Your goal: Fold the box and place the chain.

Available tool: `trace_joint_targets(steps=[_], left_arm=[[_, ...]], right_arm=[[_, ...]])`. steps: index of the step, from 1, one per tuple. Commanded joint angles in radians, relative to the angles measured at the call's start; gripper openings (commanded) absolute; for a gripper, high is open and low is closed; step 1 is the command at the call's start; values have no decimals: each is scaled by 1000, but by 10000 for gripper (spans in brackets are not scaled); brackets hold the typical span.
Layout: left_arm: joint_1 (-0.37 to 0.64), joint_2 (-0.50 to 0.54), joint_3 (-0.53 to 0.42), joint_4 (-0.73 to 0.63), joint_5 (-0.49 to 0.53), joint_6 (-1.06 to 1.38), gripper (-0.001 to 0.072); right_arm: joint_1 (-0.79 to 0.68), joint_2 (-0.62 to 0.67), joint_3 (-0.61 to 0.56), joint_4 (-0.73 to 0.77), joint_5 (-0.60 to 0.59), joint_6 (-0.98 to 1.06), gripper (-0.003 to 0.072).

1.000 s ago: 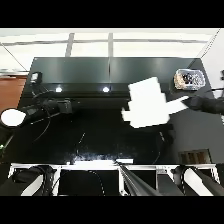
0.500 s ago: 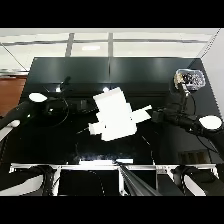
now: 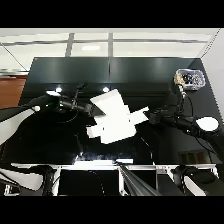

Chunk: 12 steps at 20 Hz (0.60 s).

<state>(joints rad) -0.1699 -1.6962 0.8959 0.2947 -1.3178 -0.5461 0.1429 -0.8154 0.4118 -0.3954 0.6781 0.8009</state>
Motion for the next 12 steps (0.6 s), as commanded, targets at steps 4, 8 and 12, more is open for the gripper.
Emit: trace_joint_targets(steps=[4, 8, 12], left_arm=[[-61, -56, 107, 203, -93, 102, 25], [-61, -48, 135, 231, -105, 102, 23], [-100, 45, 135, 301, -41, 111, 20]], right_arm=[[2, 1, 0, -54, 39, 3, 15], [-29, 1, 37, -160, 139, 2, 643], [-61, 1, 230, -465, 361, -161, 638]])
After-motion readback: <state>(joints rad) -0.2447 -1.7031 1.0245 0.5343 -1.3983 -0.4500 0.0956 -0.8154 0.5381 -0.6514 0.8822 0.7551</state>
